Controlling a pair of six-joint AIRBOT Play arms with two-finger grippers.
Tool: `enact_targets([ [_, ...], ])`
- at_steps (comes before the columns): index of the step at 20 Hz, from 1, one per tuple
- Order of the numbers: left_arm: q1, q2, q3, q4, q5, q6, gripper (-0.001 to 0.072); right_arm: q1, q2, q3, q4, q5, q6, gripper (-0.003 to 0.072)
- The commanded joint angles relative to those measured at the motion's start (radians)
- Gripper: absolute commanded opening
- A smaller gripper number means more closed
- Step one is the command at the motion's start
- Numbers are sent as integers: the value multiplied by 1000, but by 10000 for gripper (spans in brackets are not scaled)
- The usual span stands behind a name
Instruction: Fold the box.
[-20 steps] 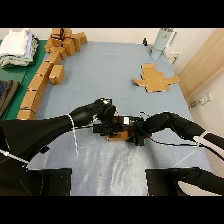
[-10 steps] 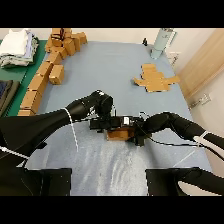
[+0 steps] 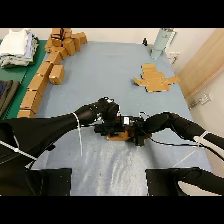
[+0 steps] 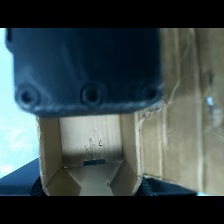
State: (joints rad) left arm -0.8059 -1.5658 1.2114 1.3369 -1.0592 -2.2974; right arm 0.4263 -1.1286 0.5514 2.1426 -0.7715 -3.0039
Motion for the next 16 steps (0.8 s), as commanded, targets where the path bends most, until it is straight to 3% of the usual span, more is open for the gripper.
enact_targets([
  [1, -13, -14, 10, 38, -3, -25, 226, 1, 0, 0, 0, 0, 0, 582],
  [5, -16, -14, 22, 79, -18, -54, 226, 1, 0, 0, 0, 0, 0, 581],
  [6, -18, -16, 22, 82, -18, -56, 187, 1, 0, 0, 0, 0, 0, 581],
  [7, -18, -19, 22, 82, -18, -41, 12, 1, 0, 0, 0, 0, 0, 581],
  [14, -29, -18, 22, 83, -21, -44, 16, 1, 0, 0, 0, 0, 0, 582],
  [15, -28, -18, 22, 82, -27, -44, 59, 1, 0, 0, 0, 0, 0, 582],
  [16, -28, -18, 22, 81, -35, -46, 282, 1, 0, 0, 0, 0, 0, 582],
])
